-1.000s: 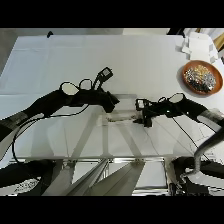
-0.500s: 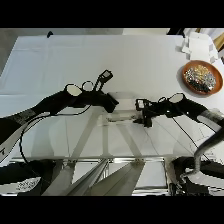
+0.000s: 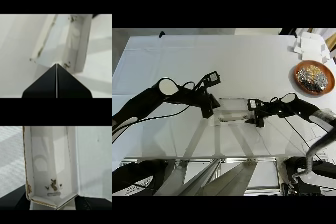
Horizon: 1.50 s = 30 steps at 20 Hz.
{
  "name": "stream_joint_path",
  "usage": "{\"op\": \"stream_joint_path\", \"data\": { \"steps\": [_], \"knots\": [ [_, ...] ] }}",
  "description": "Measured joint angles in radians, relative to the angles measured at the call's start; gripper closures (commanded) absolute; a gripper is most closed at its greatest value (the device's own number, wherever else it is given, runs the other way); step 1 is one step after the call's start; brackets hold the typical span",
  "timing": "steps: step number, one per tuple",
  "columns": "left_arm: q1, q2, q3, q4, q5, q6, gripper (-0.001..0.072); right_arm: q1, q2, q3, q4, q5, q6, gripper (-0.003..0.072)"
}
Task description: Fold the box and place the chain.
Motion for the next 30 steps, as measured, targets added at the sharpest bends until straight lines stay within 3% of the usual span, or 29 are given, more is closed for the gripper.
{"op": "stream_joint_path", "data": {
  "steps": [5, 10, 14, 15, 20, 28, 30],
  "knots": [
    [0.009, 0.024, 0.000, 0.090, -0.146, 0.126, 0.0700, 0.000, 0.000, 0.000, 0.000, 0.000, 0.000, 0.0233],
    [0.013, -0.045, 0.000, 0.146, -0.166, 0.175, 0.0685, 0.000, 0.000, 0.000, 0.000, 0.000, 0.000, 0.0233],
    [0.034, -0.104, 0.000, 0.161, -0.119, 0.246, 0.0231, 0.000, 0.000, 0.000, 0.000, 0.000, 0.000, 0.0233],
    [0.040, -0.115, 0.000, 0.162, -0.103, 0.271, 0.0196, 0.000, 0.000, 0.000, 0.000, 0.000, 0.000, 0.0233],
    [0.056, -0.157, 0.000, 0.163, -0.039, 0.451, 0.0197, 0.000, 0.000, 0.000, 0.000, 0.000, 0.000, 0.0233],
    [0.056, -0.212, 0.000, 0.102, -0.032, 0.658, 0.0223, 0.000, 0.000, 0.000, 0.000, 0.000, 0.000, 0.0233],
    [0.050, -0.214, 0.000, 0.082, -0.034, 0.670, 0.0304, 0.000, 0.000, 0.000, 0.000, 0.000, 0.000, 0.0233]
  ]
}}
